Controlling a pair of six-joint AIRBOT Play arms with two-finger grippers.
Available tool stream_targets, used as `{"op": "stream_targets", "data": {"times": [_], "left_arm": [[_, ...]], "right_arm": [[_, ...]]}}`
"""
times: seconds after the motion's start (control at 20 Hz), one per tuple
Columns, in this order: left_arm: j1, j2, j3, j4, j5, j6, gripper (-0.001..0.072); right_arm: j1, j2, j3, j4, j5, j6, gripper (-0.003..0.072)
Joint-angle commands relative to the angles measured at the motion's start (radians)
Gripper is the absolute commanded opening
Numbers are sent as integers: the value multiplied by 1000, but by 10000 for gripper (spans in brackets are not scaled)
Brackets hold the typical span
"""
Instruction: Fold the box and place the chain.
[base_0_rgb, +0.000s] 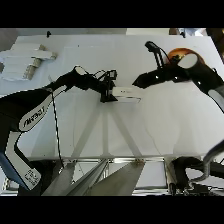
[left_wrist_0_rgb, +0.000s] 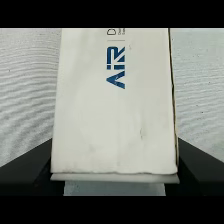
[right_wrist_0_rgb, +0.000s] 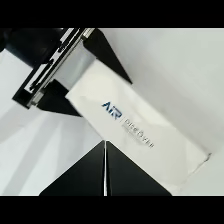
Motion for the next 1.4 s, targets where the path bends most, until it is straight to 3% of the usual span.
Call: {"op": "stream_targets", "data": {"times": [0.0,0.2,0.8,1.15,1.35], "left_arm": [[0,0,0,1,0,0,376],[0,0,0,1,0,0,376],[0,0,0,1,0,0,376],[0,0,0,1,0,0,376],[0,0,0,0,0,0,376]], "right_arm": [[-38,17,-137,99,-45,-60,11],[-36,-19,-217,105,-161,-60,11],[-36,-41,-231,134,-175,-76,11],[-37,174,-230,169,-291,-86,13],[-50,367,-230,34,-399,-77,13]]}}
